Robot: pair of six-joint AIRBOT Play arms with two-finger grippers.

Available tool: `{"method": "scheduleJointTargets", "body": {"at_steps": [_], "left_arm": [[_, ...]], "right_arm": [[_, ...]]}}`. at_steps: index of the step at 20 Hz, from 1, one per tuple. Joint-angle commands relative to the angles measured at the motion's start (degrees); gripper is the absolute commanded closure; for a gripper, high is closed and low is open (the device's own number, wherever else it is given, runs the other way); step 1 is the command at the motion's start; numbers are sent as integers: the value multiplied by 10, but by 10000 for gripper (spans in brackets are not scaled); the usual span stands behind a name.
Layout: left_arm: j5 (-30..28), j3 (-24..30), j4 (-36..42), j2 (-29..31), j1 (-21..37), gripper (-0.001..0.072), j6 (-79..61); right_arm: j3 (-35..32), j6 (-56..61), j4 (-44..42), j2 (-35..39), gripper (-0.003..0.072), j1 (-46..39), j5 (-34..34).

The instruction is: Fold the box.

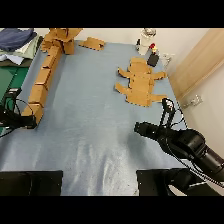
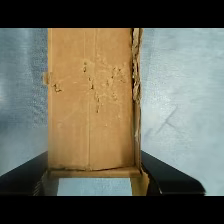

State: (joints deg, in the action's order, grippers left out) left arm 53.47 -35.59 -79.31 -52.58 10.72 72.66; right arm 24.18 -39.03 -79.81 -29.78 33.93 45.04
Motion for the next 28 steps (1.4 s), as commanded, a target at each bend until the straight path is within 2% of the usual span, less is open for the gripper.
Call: {"method": "scheduleJointTargets", "body": {"at_steps": [1,2,3,4,10,15,16,20,22,24,28], "left_arm": [[-23,0,-4,-37,1,289,-1],[-23,0,-4,-38,1,247,-2],[-27,0,-4,-38,1,140,-2],[-34,0,-4,-38,1,115,-2],[-39,2,-2,-39,1,113,-2],[-39,24,-2,-39,1,110,-2],[-40,24,-2,-38,1,17,-2],[-33,24,-4,-38,1,17,-2],[-11,21,-10,-38,1,17,-2],[41,-5,-38,-38,1,16,5],[158,-116,-96,-16,1,16,23]], "right_arm": [[0,0,-5,0,683,0,-1],[0,0,-6,0,683,0,-1],[0,0,-6,0,683,0,-1],[0,0,-6,0,683,0,-1],[0,0,-6,0,683,0,-2],[0,0,-7,0,683,0,-2],[0,0,-10,0,683,0,-2],[0,0,-16,0,683,0,-2],[0,0,-17,0,683,0,-2],[0,-1,-17,0,683,0,-2],[0,-31,-36,0,682,0,0]]}}
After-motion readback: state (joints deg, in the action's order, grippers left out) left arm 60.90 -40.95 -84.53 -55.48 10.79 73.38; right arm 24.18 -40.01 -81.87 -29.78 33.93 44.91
